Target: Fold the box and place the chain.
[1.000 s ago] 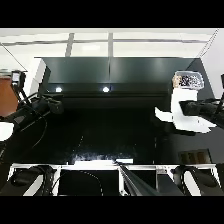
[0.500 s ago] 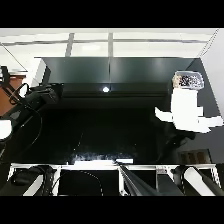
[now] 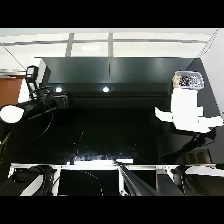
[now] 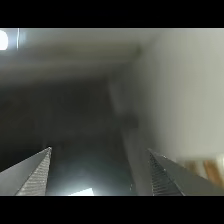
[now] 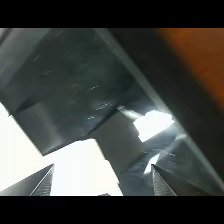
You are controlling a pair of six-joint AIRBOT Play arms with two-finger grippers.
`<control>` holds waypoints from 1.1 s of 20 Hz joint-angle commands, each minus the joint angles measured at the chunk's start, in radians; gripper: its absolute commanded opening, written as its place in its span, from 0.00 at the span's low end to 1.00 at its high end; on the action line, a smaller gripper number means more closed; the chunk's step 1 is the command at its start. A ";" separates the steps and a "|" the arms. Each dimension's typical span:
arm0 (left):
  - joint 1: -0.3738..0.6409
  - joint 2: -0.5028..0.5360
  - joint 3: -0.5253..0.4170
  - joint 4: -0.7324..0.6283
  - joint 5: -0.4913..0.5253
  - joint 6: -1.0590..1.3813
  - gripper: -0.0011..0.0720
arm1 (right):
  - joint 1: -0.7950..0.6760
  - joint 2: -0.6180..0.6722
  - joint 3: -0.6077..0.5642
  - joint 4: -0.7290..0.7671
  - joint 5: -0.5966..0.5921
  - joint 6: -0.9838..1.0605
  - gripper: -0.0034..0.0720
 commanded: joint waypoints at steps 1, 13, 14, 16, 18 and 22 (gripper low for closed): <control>0.000 -0.057 0.056 0.092 -0.093 -0.078 1.00 | -0.010 -0.161 0.082 0.105 0.242 -0.090 1.00; 0.002 -0.057 0.068 0.061 -0.059 -0.075 1.00 | 0.157 -0.159 0.024 0.194 0.375 -0.145 0.06; 0.002 -0.057 0.068 0.060 -0.059 -0.076 1.00 | 0.183 -0.131 -0.009 0.233 0.371 -0.147 0.06; 0.000 -0.057 0.068 0.056 -0.069 -0.076 1.00 | 0.246 -0.067 -0.081 0.295 0.360 -0.150 0.06; 0.000 -0.058 0.068 0.039 -0.101 -0.076 1.00 | 0.335 0.038 -0.176 0.330 0.267 -0.149 0.06; 0.000 -0.072 0.068 0.036 -0.151 -0.084 1.00 | 0.593 0.318 -0.425 0.493 -0.080 -0.143 0.06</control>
